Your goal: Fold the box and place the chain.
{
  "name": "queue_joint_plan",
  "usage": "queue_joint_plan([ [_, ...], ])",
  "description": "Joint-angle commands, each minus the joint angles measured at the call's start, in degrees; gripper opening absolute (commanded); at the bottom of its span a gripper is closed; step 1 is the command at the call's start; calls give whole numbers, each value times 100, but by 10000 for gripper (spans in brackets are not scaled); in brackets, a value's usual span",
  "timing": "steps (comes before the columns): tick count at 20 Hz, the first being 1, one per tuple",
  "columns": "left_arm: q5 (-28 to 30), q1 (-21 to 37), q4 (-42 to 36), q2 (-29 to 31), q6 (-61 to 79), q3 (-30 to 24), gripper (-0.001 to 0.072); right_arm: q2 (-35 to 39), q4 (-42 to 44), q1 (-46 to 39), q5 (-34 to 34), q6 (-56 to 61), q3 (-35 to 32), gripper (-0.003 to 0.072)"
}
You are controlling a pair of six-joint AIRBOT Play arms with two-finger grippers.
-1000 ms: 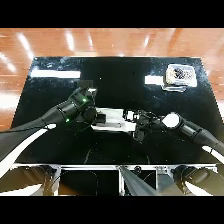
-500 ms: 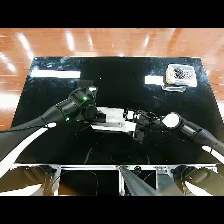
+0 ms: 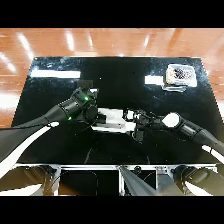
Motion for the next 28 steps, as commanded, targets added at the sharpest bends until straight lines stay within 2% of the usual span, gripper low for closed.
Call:
queue_joint_plan([
  [1,13,0,2,-7,7,2,23,-39,304,0,-24,-293,7,705],
  [8,15,0,-20,-7,7,2,23,-81,326,105,-142,-319,9,704],
  [9,15,0,-20,-7,4,2,24,-90,323,151,-219,-319,9,680],
  [10,15,0,-22,-7,7,2,24,-101,326,188,-273,-319,9,467],
  [11,20,0,-22,-7,4,2,24,-118,326,221,-326,-319,9,337],
  [12,22,0,-22,-7,4,2,24,-122,328,221,-363,-319,9,310],
  [15,17,0,-24,-7,4,2,24,-122,330,221,-374,-321,9,299],
  [16,20,0,-31,-7,4,2,24,-122,332,223,-372,-321,9,146],
  [17,15,0,-42,-7,4,2,24,-122,332,249,-374,-319,9,70],
  [21,7,0,-85,-7,4,2,24,-125,686,466,-671,-409,11,75],
  [28,4,-2,-107,-7,4,2,24,-249,1080,474,-667,-472,17,75],
])
